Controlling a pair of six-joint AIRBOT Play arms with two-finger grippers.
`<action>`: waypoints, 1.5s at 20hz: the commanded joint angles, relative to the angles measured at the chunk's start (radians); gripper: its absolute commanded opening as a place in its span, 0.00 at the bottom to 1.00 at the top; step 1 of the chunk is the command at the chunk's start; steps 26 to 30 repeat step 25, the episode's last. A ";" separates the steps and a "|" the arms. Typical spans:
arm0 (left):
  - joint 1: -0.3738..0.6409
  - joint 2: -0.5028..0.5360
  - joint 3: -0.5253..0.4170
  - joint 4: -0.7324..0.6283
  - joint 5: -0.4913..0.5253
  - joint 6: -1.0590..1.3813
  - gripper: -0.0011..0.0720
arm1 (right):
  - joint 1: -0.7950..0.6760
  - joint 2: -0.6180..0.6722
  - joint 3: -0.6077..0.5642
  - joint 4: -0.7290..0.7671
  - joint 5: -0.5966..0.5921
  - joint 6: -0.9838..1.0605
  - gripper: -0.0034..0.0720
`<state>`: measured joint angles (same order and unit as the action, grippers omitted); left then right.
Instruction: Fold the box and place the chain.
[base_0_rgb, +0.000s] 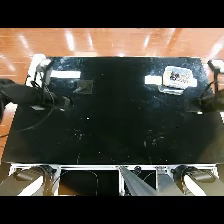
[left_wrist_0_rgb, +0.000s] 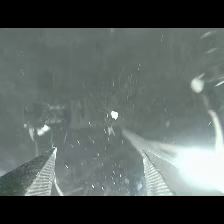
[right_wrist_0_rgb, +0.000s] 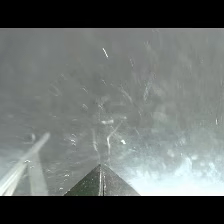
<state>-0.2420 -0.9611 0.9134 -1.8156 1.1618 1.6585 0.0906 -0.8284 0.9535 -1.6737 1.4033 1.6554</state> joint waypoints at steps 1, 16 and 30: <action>-0.041 0.006 -0.092 0.035 -0.034 -0.057 0.87 | -0.010 0.027 -0.114 -0.020 -0.111 0.028 0.08; -0.041 0.003 -0.092 0.074 -0.179 -0.058 0.87 | -0.010 0.027 -0.114 -0.005 -0.091 0.028 0.08; -0.042 0.003 -0.092 0.076 -0.176 -0.058 0.86 | -0.010 0.027 -0.114 -0.005 -0.091 0.028 0.08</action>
